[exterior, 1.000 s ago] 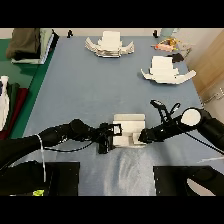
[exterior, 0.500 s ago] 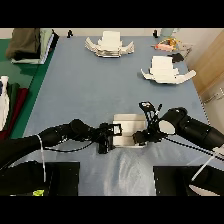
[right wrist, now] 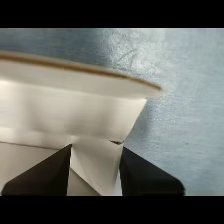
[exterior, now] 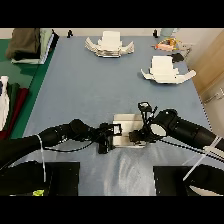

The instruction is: Fold the box.

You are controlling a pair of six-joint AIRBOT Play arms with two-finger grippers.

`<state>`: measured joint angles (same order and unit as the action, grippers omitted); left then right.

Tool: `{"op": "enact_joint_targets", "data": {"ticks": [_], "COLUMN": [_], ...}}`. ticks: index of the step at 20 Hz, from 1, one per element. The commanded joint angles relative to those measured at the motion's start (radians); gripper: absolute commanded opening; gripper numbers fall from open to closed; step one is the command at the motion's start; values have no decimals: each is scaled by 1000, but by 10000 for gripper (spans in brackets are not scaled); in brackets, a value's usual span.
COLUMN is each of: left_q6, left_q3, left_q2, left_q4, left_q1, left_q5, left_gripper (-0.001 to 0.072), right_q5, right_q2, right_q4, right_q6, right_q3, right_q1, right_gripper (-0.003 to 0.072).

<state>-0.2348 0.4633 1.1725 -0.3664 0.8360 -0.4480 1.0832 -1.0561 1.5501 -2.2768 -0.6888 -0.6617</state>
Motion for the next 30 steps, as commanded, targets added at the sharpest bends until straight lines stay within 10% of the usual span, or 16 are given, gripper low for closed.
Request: {"op": "enact_joint_targets", "data": {"ticks": [1,5,10,15,18,30], "left_q6": [0,0,0,0,0,0], "left_q3": [1,1,1,1,1,1], "left_q2": [0,0,0,0,0,0], "left_q4": [0,0,0,0,0,0], "left_q1": [-1,-1,-1,-1,-1,-1], "left_q5": [0,1,1,0,0,0], "left_gripper": [427,427,427,427,427,427], "right_q5": [-4,-3,0,0,18,186], "right_q2": [-51,-84,-84,-83,-77,153], "right_q4": [5,64,76,66,-3,139], "right_q6": [-63,-130,-134,-101,-55,-56], "right_q3": [-1,-1,-3,-4,-6,-96], "right_q1": [-3,-3,-6,-6,-6,39], "right_gripper": [424,392,-1,0,378,378]}}
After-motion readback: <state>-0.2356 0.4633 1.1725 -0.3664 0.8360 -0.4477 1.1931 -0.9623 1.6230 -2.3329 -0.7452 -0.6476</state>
